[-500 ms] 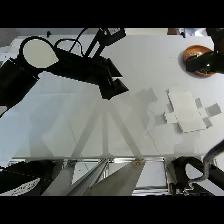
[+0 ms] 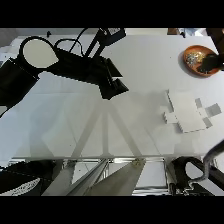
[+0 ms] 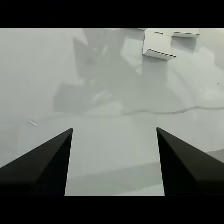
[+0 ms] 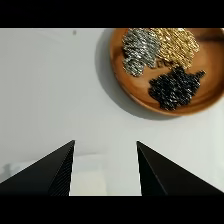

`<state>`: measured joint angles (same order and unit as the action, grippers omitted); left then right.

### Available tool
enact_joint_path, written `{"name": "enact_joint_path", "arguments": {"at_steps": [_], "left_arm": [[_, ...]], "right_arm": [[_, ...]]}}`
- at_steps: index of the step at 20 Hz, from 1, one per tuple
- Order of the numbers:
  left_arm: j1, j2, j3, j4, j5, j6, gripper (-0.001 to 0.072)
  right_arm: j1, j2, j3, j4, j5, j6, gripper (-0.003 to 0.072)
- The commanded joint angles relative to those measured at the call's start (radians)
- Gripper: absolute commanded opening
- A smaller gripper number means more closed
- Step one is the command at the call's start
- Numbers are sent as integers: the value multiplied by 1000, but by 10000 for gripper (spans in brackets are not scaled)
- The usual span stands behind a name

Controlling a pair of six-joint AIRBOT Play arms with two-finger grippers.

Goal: Fold the box and place the chain.

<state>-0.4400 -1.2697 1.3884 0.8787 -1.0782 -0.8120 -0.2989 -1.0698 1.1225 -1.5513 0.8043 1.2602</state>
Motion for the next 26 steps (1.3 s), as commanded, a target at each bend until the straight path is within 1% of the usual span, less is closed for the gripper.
{"name": "enact_joint_path", "arguments": {"at_steps": [1,4,6,9,10,12,15,17,20,24,26], "left_arm": [[0,1,1,-2,0,0,568],[0,1,1,-3,0,0,568],[0,1,1,-3,0,0,568],[0,1,1,-3,0,0,568],[0,1,1,-3,0,0,568],[0,1,1,-3,0,0,568],[0,1,1,-3,0,0,568],[0,1,1,-3,0,0,568],[0,1,1,-3,0,0,568],[0,1,1,-3,0,0,568],[0,1,1,-3,0,0,568]], "right_arm": [[-195,1,18,-26,138,4,409],[-361,-10,18,-14,216,-114,414],[-453,-49,18,17,287,-185,416],[-557,-144,18,208,355,-296,416],[-571,-180,18,237,383,-326,416],[-574,-255,18,239,427,-369,416],[-574,-344,18,243,430,-404,416],[-574,-382,18,274,440,-462,413],[-573,-424,18,278,437,-476,412],[-573,-486,18,266,434,-476,390],[-573,-521,18,266,437,-476,317]]}}
